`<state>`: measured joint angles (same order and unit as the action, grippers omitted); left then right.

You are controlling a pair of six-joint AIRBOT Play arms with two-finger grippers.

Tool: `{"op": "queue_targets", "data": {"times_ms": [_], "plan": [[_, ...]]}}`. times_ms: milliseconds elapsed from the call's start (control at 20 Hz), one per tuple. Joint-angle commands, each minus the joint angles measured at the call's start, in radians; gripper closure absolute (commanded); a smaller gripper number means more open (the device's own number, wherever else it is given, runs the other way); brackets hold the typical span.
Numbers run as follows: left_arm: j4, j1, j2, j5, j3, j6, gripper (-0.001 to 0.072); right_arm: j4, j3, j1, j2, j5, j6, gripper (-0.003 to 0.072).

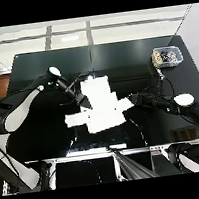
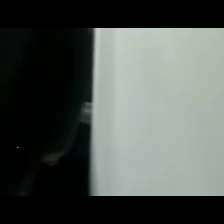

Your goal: Fold the box and place the chain.

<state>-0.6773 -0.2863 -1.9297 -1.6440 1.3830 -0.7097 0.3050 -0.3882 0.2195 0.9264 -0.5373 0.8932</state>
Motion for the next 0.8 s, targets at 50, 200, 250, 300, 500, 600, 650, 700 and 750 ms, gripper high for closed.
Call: {"op": "queue_targets", "data": {"times_ms": [50, 200, 250, 300, 500, 600, 650, 700, 750], "plan": [[-0.005, -0.007, -0.012, -0.016, 0.067, 0.002, 0.0683, 0.018, 0.0, 0.001, -0.001, -0.001, 0.0, 0.0671], [0.02, 0.0, -0.012, -0.005, 0.067, -0.034, 0.0452, 0.018, 0.0, 0.001, -0.001, -0.006, 0.0, 0.0671], [0.02, 0.0, -0.012, -0.005, 0.067, -0.036, 0.0424, 0.018, 0.0, 0.001, -0.001, -0.009, 0.0, 0.0671], [0.02, 0.0, -0.012, 0.002, 0.067, -0.037, 0.0424, 0.018, 0.0, 0.001, -0.001, -0.011, 0.0, 0.0671], [0.013, 0.002, -0.012, 0.01, 0.067, -0.033, 0.0596, 0.021, 0.0, 0.001, -0.001, -0.019, 0.0, 0.0671], [0.012, 0.011, -0.012, 0.013, 0.067, -0.033, 0.0684, 0.021, 0.0, 0.001, -0.001, -0.019, 0.0, 0.0671], [0.012, 0.015, -0.012, 0.014, 0.067, -0.034, 0.0685, 0.025, 0.0, 0.001, -0.001, -0.019, 0.0, 0.0666], [0.011, 0.021, -0.01, 0.013, 0.067, -0.037, 0.0686, 0.037, -0.002, 0.0, -0.001, -0.018, 0.0, 0.0439], [0.0, 0.026, -0.003, 0.01, 0.067, -0.045, 0.0687, 0.054, -0.013, -0.007, -0.001, -0.034, 0.0, 0.0069]]}}
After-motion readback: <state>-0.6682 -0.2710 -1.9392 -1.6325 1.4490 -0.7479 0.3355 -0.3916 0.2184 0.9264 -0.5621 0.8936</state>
